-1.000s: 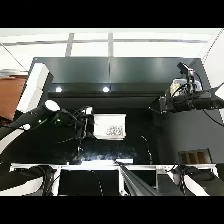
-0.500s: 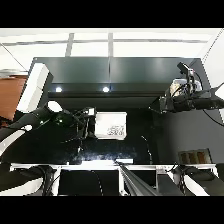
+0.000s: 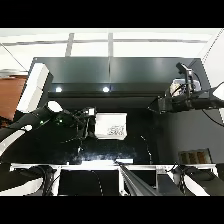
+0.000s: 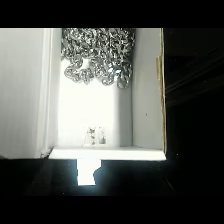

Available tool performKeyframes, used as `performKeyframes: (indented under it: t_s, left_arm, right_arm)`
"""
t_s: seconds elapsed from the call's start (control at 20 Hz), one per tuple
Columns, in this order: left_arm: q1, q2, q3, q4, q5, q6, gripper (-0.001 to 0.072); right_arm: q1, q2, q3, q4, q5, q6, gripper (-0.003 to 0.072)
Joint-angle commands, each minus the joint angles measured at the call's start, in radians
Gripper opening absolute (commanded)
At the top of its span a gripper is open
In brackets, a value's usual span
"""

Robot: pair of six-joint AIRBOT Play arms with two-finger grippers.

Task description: Fold the box and place the chain.

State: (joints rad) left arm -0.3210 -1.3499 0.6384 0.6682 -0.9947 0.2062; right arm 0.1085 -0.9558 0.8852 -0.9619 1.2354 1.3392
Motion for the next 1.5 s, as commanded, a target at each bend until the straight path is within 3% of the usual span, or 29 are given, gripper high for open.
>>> performKeyframes:
  t_s: [0.0,0.35,0.45,0.55,0.7,0.85,1.1,1.45]
  left_arm:
    - [0.0,0.0,0.001,0.001,0.0,0.0,0.0403]
    - [0.0,0.0,0.001,0.0,0.0,0.0,0.0404]
    - [0.0,0.0,0.001,0.0,0.0,0.0,0.0404]
    - [0.0,0.0,0.001,0.001,0.0,0.0,0.0404]
    - [0.0,0.0,0.001,0.0,0.0,0.0,0.0404]
    - [0.0,0.0,0.001,0.0,0.0,-0.001,0.0404]
    - [0.0,0.0,0.001,0.0,0.0,-0.001,0.0404]
    - [0.0,0.0,0.001,0.0,0.0,-0.001,0.0404]
  right_arm:
    - [0.077,-0.042,0.0,0.0,-0.066,0.04,0.0697]
    - [0.254,-0.25,0.031,0.0,-0.378,0.018,0.0697]
    - [0.289,-0.302,0.068,0.011,-0.367,-0.053,0.0697]
    - [0.318,-0.312,0.075,0.057,-0.328,-0.27,0.0697]
    - [0.326,-0.312,0.075,0.067,-0.192,-0.482,0.0696]
    - [0.331,-0.312,0.075,0.074,-0.127,-0.526,0.0696]
    - [0.379,-0.311,0.076,0.076,-0.129,-0.717,0.0697]
    - [0.393,-0.283,0.136,0.092,-0.093,-0.73,0.0697]
